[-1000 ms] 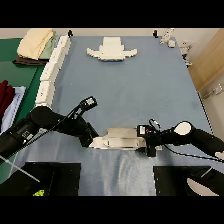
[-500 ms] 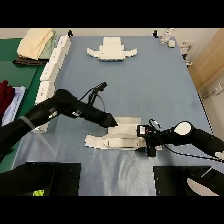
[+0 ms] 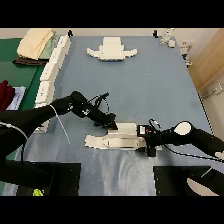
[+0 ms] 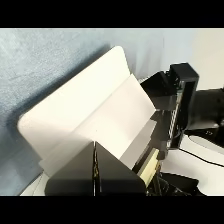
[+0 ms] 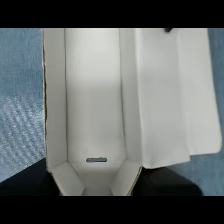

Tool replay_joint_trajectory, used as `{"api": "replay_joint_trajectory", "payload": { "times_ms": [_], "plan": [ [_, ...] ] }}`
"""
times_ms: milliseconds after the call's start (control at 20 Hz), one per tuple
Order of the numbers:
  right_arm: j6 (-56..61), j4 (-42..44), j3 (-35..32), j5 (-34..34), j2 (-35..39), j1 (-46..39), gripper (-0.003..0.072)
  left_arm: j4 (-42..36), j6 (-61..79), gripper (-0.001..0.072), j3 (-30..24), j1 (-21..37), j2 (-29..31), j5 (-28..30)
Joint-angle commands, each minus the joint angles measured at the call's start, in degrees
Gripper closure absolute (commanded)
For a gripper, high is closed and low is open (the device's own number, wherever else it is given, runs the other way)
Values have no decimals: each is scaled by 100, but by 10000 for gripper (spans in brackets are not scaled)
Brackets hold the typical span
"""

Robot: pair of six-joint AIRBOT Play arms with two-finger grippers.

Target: Fold the box.

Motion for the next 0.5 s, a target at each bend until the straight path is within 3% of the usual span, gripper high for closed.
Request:
{"api": "replay_joint_trajectory", "payload": {
  "times_ms": [0, 100, 250, 450],
  "plan": [
    [2, 4, 0, 2, 4, 4, 177, 9, -33, 697, 22, 9, -105, -70],
    [2, 2, 0, 2, 4, 4, 178, 9, 35, 696, 70, 42, -85, -155],
    [2, 2, 0, 2, 4, 4, 178, 15, 531, 698, 269, 260, 214, -988],
    [2, 2, 0, 2, 4, 4, 177, 1045, 872, 699, 245, 544, 1572, -1174]
  ]
}}
